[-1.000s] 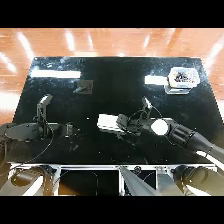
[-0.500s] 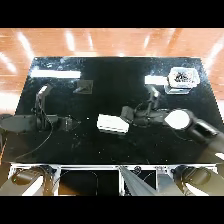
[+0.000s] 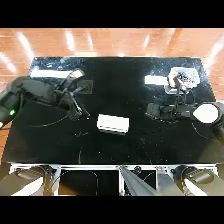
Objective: Fold the box and place the chain.
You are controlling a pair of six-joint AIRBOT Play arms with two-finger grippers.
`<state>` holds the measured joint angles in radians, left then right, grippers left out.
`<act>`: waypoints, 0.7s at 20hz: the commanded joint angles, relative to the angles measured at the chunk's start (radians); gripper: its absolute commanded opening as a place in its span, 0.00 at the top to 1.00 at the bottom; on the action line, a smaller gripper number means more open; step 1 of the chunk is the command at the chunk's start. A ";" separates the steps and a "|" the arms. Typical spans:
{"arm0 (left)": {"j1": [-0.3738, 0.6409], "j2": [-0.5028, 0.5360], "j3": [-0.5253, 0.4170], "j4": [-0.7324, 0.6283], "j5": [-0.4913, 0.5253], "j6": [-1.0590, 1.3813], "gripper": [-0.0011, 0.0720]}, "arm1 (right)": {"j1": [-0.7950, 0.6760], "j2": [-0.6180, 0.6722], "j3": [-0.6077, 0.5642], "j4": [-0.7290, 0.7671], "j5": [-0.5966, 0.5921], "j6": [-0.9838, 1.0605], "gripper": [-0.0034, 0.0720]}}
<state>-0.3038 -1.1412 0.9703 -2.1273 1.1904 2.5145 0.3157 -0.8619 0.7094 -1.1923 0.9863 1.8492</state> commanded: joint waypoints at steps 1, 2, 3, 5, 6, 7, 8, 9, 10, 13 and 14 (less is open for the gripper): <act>-0.092 -0.084 0.089 0.025 -0.016 0.307 0.12 | -0.035 0.006 0.001 -0.125 0.065 -0.002 0.90; -0.113 -0.090 0.088 0.025 -0.016 0.342 0.12 | -0.035 0.006 0.001 -0.129 0.064 -0.002 0.90; -0.126 -0.094 0.087 0.026 -0.015 0.372 0.12 | -0.035 0.006 0.001 -0.129 0.062 -0.002 0.90; -0.136 -0.106 0.086 0.021 -0.024 0.433 0.13 | -0.035 0.006 0.001 -0.129 0.051 -0.001 0.90; -0.139 -0.115 0.086 0.021 -0.026 0.474 0.12 | -0.035 0.006 0.001 -0.129 0.042 -0.001 0.90; -0.141 -0.125 0.086 0.024 -0.042 0.489 0.12 | -0.035 0.005 0.001 -0.130 0.031 -0.001 0.90; -0.143 -0.140 0.086 0.024 -0.055 0.489 0.12 | -0.035 0.005 0.001 -0.133 0.018 -0.001 0.90; -0.149 -0.159 0.086 0.021 -0.069 0.489 0.13 | -0.035 0.005 0.001 -0.137 0.005 -0.001 0.90; -0.159 -0.188 0.086 0.022 -0.068 0.489 0.13 | -0.035 0.005 0.001 -0.145 -0.012 0.002 0.90; -0.179 -0.252 0.079 0.021 -0.067 0.489 0.14 | -0.035 0.003 0.001 -0.151 -0.058 0.006 0.90; -0.185 -0.261 0.079 0.011 -0.068 0.489 0.14 | -0.035 0.003 0.001 -0.151 -0.062 0.006 0.90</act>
